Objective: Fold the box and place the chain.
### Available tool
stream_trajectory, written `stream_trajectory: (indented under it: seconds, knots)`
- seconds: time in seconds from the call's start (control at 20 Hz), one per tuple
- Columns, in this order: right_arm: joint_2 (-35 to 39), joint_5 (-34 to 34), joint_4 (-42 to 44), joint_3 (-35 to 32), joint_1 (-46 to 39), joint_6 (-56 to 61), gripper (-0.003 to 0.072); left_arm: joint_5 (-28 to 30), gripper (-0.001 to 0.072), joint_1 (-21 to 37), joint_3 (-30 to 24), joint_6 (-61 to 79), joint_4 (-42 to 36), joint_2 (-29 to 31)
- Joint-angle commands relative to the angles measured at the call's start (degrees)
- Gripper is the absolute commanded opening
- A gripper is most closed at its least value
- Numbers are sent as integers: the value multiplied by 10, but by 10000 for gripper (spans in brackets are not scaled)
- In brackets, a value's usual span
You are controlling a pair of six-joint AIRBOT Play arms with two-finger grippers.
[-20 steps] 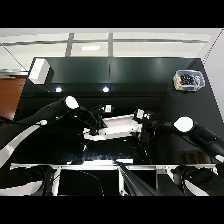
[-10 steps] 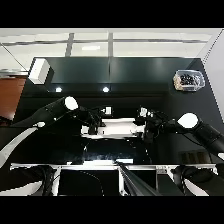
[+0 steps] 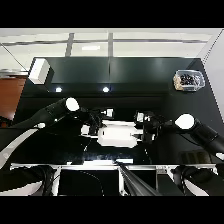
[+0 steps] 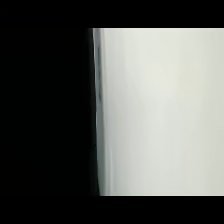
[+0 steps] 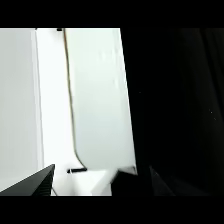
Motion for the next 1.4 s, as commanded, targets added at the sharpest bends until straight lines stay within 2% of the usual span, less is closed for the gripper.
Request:
stream_trajectory:
  seconds: [0.0,0.1,0.25,0.45,0.75,1.1,1.2,1.35]
  knots:
    - [2,13,-82,5,-28,37,711,2,26,0,0,0,0,0]
    - [2,83,-138,5,-42,72,711,2,26,0,0,0,0,0]
    - [2,124,-108,-7,-20,119,704,2,27,0,0,-6,0,0]
    - [2,79,-74,-37,52,120,704,-3,26,0,0,-20,0,0]
    - [2,-78,31,-51,106,122,704,-3,26,0,0,-20,0,0]
    - [59,-61,-35,-33,61,129,705,-3,26,0,0,-20,0,0]
    - [58,-46,-39,-33,53,117,705,-3,26,0,0,-20,0,0]
    - [58,-60,-39,-33,50,103,705,-3,27,0,0,-20,0,0]
